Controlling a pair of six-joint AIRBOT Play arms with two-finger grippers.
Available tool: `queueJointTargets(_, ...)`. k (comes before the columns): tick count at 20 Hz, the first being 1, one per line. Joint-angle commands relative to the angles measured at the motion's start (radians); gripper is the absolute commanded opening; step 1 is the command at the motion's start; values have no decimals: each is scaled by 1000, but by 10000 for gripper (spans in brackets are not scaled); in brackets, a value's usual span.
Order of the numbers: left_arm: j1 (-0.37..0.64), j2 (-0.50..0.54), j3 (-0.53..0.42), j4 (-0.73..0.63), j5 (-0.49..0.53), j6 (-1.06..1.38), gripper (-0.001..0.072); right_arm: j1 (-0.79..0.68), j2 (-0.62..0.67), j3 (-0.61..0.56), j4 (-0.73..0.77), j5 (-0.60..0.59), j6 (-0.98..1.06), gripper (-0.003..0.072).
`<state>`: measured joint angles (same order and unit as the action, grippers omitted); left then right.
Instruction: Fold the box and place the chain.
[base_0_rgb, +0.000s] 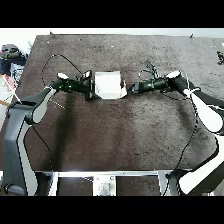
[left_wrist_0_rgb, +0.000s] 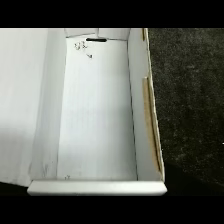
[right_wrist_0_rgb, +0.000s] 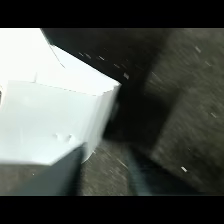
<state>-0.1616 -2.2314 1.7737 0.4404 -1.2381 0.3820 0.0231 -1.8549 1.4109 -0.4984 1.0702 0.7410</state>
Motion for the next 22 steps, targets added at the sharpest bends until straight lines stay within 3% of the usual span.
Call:
queueJointTargets(1,0,0,0,0,0,0,338,32,-1,32,27,12,19,483)
queueJointTargets(17,0,0,0,0,0,0,338,229,-70,330,-500,6,463,465)
queueJointTargets(22,0,0,0,0,0,0,338,268,-111,378,-579,14,525,465)
